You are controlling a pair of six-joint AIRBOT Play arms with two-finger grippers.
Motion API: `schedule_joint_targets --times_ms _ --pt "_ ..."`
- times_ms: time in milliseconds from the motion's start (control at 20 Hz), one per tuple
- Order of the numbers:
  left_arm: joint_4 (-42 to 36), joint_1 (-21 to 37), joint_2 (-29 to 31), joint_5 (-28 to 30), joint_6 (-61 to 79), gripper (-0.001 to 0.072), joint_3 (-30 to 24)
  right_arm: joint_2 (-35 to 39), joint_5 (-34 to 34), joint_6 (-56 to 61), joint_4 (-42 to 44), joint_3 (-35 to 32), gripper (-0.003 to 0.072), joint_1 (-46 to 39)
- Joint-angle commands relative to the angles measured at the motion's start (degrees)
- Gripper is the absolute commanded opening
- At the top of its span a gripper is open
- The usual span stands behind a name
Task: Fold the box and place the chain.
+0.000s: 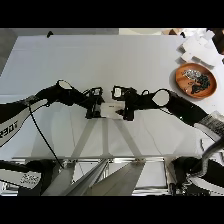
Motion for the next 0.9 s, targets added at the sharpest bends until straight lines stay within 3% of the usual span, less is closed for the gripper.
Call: schedule_joint_targets --times_ms 0,350,750,850 --pt "0.1 0.0 0.0 -0.1 0.1 0.0277 0.0 0.0 -0.8 0.2 -0.5 -0.2 0.038 0.6" --pt "0.1 0.0 0.0 -0.1 0.1 0.0277 0.0 0.3 -1.9 0.2 -0.6 -0.2 0.0315 0.6" --pt "0.1 0.0 0.0 -0.1 0.1 0.0277 0.0 1.9 -6.3 0.2 -1.2 -0.2 0.0315 0.6" --pt "0.1 0.0 0.0 -0.1 0.1 0.0277 0.0 1.8 -6.6 0.2 -2.5 -0.3 0.0267 0.6"
